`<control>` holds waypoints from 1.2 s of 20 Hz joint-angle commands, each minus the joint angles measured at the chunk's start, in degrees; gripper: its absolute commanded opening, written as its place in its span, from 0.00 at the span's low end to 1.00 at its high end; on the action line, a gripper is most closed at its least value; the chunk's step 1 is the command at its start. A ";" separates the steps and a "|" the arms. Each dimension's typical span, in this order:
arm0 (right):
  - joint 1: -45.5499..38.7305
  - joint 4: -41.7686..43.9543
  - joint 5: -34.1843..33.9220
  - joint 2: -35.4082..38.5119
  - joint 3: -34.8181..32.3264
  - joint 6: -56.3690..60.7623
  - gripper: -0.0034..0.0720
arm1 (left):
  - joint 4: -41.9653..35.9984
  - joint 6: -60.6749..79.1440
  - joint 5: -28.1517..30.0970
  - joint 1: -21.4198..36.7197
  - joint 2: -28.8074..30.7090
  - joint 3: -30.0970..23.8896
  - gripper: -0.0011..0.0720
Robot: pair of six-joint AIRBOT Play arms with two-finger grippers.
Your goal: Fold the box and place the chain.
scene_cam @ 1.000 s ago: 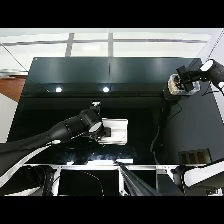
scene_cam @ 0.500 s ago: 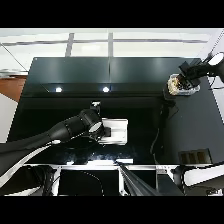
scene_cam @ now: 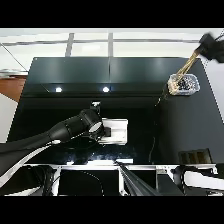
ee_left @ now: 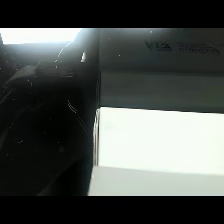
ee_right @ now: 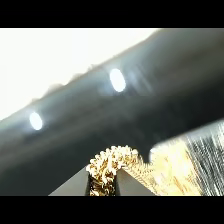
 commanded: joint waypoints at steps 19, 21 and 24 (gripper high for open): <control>22.67 6.32 31.71 21.73 -7.23 -19.15 0.10 | 0.00 0.02 0.52 0.02 0.00 -0.02 0.06; 27.43 6.47 31.61 21.73 -13.25 -19.69 0.10 | 0.00 0.02 0.37 0.02 0.00 -0.02 0.06; 32.70 11.15 28.59 21.70 -20.13 -21.07 0.10 | 0.00 0.02 0.44 0.02 0.00 -0.02 0.06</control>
